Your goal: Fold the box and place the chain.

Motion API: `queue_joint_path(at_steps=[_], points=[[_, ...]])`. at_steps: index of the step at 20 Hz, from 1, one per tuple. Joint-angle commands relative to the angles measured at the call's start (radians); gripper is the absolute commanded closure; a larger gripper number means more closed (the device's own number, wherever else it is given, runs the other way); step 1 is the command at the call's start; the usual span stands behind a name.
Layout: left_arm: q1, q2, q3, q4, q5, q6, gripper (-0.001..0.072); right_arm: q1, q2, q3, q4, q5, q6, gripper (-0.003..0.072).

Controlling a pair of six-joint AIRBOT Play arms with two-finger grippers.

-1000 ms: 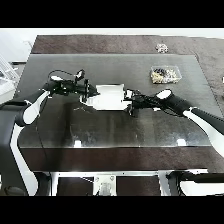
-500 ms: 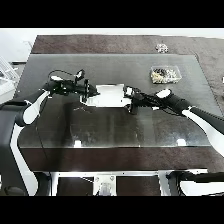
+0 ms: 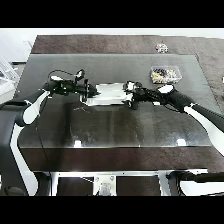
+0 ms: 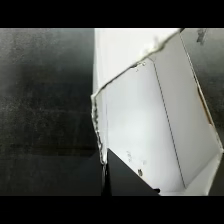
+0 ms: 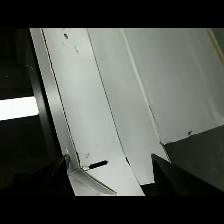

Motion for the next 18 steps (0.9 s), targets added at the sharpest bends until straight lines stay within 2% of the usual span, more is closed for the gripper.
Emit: queue_joint_path(at_steps=[1,5,6,14,18], points=[[0.000,0.001,0.000,0.001,0.001,0.000,0.0687,-0.011,0.000,0.016,0.002,-0.001,-0.026,0.0048],[0.000,0.001,0.000,0.001,0.001,0.000,0.0686,-0.037,-0.016,0.034,0.001,0.037,-0.030,0.0044],[0.000,0.001,0.000,0.001,0.001,0.000,0.0686,-0.043,-0.024,0.045,0.002,0.063,-0.030,0.0001],[0.000,0.001,0.000,0.001,0.001,0.000,0.0686,-0.060,-0.142,0.195,-0.003,0.233,-0.048,0.0001],[0.000,0.001,0.000,0.001,0.000,0.000,0.0686,-0.074,-0.168,0.227,-0.040,0.267,-0.049,0.0001]])
